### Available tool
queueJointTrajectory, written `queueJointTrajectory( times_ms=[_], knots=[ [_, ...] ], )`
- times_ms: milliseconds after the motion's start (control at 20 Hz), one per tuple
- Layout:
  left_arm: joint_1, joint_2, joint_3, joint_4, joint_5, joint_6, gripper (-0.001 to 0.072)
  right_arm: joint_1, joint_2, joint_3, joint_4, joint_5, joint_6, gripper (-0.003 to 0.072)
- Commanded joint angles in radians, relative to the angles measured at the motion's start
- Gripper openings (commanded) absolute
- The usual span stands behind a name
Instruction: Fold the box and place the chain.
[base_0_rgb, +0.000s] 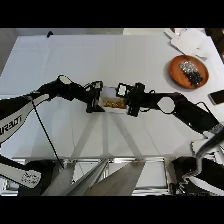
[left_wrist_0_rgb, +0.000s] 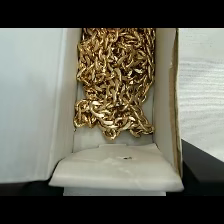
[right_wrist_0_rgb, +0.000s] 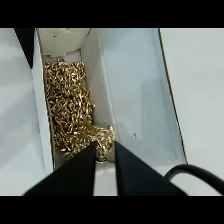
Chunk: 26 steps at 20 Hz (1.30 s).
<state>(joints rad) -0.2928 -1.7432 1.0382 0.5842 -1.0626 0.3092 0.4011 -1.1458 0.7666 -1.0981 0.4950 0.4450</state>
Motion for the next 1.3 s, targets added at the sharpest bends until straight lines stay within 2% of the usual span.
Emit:
queueJointTrajectory(
  times_ms=[0,100,200,300,400,450,750,950,1000,1100,1250],
  knots=[
    [0.000,-0.001,0.000,0.000,0.000,0.000,0.0380,0.012,0.003,0.005,0.008,-0.029,0.002,0.0263],
    [0.000,-0.001,0.000,0.000,0.000,0.000,0.0380,0.012,0.003,0.050,0.008,0.044,0.056,0.0270],
    [0.000,-0.001,0.000,0.000,0.000,0.000,0.0380,-0.006,-0.003,0.143,0.026,0.177,0.139,0.0269],
    [0.000,-0.001,0.000,0.000,0.000,0.000,0.0380,-0.049,-0.036,0.259,0.090,0.312,0.183,0.0269],
    [0.000,-0.001,0.000,0.000,0.000,0.000,0.0380,-0.104,-0.102,0.370,0.175,0.395,0.196,0.0245],
    [0.000,-0.001,0.000,0.000,0.000,0.000,0.0380,-0.127,-0.144,0.422,0.194,0.407,0.224,0.0214],
    [0.000,-0.001,0.000,0.000,0.000,0.000,0.0380,-0.208,-0.417,0.657,0.193,0.417,0.451,0.0221],
    [0.000,-0.001,0.000,0.000,0.000,0.000,0.0380,-0.211,-0.511,0.687,0.186,0.597,0.444,0.0230],
    [0.000,-0.001,0.000,0.000,0.000,0.000,0.0380,-0.211,-0.528,0.687,0.187,0.654,0.439,0.0276],
    [0.000,-0.001,0.000,0.000,0.000,0.000,0.0380,-0.201,-0.543,0.687,0.189,0.764,0.373,0.0284],
    [0.000,-0.001,0.000,0.000,0.000,0.000,0.0380,-0.177,-0.534,0.687,0.264,0.802,0.309,0.0286]
  ],
)
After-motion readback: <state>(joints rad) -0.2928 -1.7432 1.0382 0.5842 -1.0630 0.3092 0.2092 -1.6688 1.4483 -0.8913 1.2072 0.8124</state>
